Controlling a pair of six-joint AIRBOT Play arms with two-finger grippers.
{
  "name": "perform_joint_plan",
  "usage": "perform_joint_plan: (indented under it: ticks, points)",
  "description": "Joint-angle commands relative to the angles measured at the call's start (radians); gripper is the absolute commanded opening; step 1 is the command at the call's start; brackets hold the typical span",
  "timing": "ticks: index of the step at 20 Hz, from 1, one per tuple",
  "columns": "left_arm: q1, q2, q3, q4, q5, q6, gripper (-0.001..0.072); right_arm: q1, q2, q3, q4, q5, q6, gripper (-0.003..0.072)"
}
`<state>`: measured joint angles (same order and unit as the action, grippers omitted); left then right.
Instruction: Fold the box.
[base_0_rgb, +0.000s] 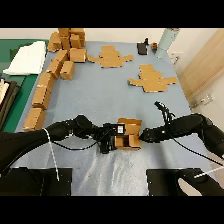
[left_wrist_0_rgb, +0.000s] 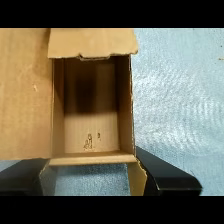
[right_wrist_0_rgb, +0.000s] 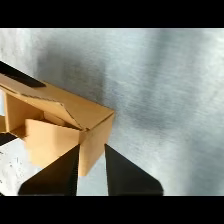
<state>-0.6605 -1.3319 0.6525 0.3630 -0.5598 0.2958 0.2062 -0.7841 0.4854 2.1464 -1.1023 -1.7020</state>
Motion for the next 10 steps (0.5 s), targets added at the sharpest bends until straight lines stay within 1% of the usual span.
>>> perform_joint_plan:
  ticks: [1,6,8,10]
  points:
    - [0.0,-0.001,0.0,0.0,0.0,0.0,0.0473,0.021,-0.017,0.002,0.006,0.031,0.004,0.0439]
    - [0.0,-0.001,0.0,0.0,0.0,0.0,0.0473,0.034,-0.07,0.002,0.003,0.036,0.019,0.0444]
    - [0.0,-0.001,0.0,0.0,0.0,0.0,0.0473,0.079,-0.076,0.003,-0.018,0.064,0.043,0.0444]
    - [0.0,-0.001,0.0,0.0,0.0,0.0,0.0473,0.138,-0.077,0.005,-0.076,0.112,0.132,0.0443]
